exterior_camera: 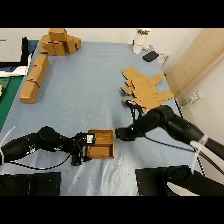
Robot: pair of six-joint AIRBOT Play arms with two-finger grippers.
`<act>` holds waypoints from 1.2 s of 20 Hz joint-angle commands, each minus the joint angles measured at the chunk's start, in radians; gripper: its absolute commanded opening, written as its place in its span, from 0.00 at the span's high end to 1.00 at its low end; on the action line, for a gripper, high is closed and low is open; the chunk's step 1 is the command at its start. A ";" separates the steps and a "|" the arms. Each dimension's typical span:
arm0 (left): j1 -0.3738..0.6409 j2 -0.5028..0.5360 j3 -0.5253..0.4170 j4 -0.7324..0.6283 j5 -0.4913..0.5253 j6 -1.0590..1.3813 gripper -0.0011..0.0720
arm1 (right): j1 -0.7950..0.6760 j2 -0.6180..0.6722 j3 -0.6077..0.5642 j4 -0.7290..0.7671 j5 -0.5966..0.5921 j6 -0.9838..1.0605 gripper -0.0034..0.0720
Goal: Fold the box.
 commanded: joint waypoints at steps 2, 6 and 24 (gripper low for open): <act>0.000 0.000 0.000 0.000 0.000 0.000 0.26 | -0.202 -0.245 0.098 0.596 -0.112 -0.861 0.95; 0.001 0.000 0.000 0.000 0.001 0.000 0.26 | -0.102 -0.295 0.147 0.571 -0.344 -0.922 0.95; 0.001 0.000 0.000 0.000 0.000 0.000 0.26 | 0.705 0.236 -0.095 -0.582 0.384 -0.417 0.90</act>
